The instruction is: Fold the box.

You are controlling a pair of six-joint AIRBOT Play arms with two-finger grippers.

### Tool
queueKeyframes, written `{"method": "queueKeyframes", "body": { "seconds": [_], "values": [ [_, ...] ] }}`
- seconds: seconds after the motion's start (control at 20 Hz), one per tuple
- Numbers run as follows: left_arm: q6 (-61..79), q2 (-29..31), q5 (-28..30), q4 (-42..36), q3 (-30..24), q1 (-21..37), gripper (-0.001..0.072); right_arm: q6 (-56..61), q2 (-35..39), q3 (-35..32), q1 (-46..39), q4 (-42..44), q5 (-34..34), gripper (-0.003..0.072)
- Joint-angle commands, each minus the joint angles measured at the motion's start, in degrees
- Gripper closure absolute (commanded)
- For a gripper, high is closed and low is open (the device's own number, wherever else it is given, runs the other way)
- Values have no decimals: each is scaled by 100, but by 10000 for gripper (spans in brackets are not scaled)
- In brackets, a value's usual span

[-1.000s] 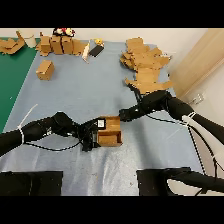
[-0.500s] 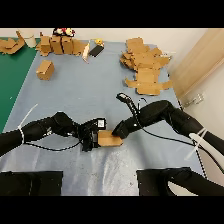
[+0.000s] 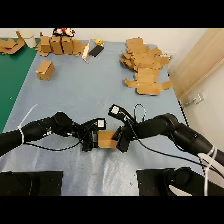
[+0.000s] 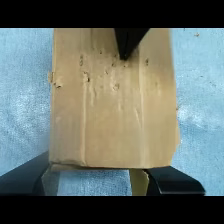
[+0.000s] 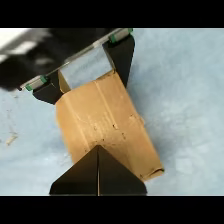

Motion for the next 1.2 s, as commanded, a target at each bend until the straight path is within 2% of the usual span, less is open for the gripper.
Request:
{"method": "queueKeyframes", "body": {
  "seconds": [0.0,0.1,0.2,0.25,0.3,0.35,0.65,1.05,1.1,1.15],
  "values": [
    [2,-2,0,2,2,2,233,-7,566,-127,621,-1080,660,683],
    [2,-2,0,2,2,2,233,-7,920,-378,988,-1453,911,683],
    [2,-2,0,2,2,2,233,-17,1220,-789,1309,-1829,1438,665],
    [2,-2,0,2,2,2,233,-81,1311,-984,1421,-1993,1722,582],
    [0,-2,0,2,2,2,233,-144,1349,-1115,1451,-1987,1921,418],
    [0,-2,0,2,2,2,233,-221,1346,-1196,1471,-1969,2015,289],
    [0,-2,2,2,2,2,233,-894,1204,-1279,1475,-2092,2310,282],
    [2,-2,2,2,2,2,233,-1073,885,-1276,1475,-2253,2498,289],
    [2,-2,2,2,2,2,233,-1106,887,-1270,1475,-2332,2553,295],
    [2,-2,0,2,2,2,233,-1104,887,-1263,1475,-2424,2577,361]
  ]
}}
